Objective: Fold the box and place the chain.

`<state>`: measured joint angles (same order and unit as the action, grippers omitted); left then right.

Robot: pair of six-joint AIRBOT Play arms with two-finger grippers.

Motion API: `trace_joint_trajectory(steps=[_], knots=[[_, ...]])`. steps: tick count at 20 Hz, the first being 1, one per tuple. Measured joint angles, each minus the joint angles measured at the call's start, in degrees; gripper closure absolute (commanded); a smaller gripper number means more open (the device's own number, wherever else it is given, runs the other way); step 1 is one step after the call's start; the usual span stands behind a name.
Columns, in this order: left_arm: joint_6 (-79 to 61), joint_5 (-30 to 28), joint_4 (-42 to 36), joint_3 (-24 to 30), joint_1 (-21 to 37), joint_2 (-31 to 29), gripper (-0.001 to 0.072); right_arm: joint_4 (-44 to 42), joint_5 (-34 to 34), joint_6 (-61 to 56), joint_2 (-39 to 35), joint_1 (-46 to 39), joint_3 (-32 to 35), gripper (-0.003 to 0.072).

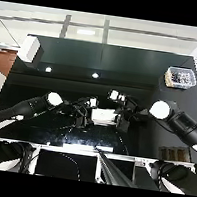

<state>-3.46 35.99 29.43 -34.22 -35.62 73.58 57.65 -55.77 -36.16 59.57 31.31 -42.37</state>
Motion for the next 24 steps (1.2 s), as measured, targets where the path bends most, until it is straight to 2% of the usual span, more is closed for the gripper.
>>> trace_joint_trajectory(steps=[1, 2, 6, 9, 12, 15, 24], knots=[[0.0, 0.0, 0.0, 0.0, 0.0, 0.0, 0.0309, 0.0, -1.0, -2.2, -0.4, -0.7, -0.8, 0.0562], [0.0, 0.0, 0.0, 0.0, 0.0, 0.0, 0.0309, -0.2, -1.8, -4.8, -0.7, -1.5, -1.5, 0.0645], [0.0, 0.0, 0.0, 0.0, 0.0, 0.0, 0.0309, -1.3, -1.4, -17.7, -0.9, -3.9, -2.4, 0.0648], [0.0, 0.0, 0.0, 0.0, 0.0, 0.0, 0.0310, -6.9, -1.6, -24.5, 1.5, -4.5, -2.1, 0.0660], [0.0, 0.0, 0.0, 0.0, 0.0, 0.0, 0.0309, -14.2, -2.0, -25.7, 4.7, -4.9, -1.7, 0.0659], [0.0, 0.0, 0.1, 0.0, 0.0, 0.0, 0.0309, -18.1, -2.9, -26.3, 7.4, -5.8, -1.4, 0.0658], [0.0, 0.1, 0.2, 0.0, 0.0, 0.0, 0.0309, -21.7, -3.5, -26.5, 11.2, -7.3, 3.4, 0.0654]])
